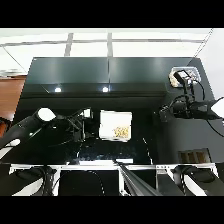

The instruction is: Fold the box and place the chain.

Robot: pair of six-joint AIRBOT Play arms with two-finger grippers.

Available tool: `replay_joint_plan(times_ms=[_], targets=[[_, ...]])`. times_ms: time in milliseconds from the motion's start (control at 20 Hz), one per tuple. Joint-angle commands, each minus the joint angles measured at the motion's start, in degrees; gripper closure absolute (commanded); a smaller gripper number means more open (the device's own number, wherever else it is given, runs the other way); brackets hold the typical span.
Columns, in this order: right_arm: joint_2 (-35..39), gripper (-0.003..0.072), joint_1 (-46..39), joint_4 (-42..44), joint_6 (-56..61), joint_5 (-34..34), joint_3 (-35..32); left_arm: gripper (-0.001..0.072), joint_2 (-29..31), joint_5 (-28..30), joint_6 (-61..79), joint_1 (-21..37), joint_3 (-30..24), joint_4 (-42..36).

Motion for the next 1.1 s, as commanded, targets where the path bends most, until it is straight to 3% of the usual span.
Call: replay_joint_plan(times_ms=[0, 300, 1050], targets=[[0.0, 0.0302, 0.02, 0.04, -0.04, 0.24, -0.02, -0.0004, -4.46, -1.03, 7.82, -1.84, 2.91, -1.77], [0.0, 0.0301, 0.02, 0.02, -0.09, 2.38, -0.02, -0.0004, -7.26, 4.9, 10.32, -6.16, 3.82, -5.42], [0.0, 0.0301, 0.02, 0.02, -0.09, 2.36, -0.02, -0.0005, -8.2, -2.21, 10.03, -6.69, 3.85, -5.88]])
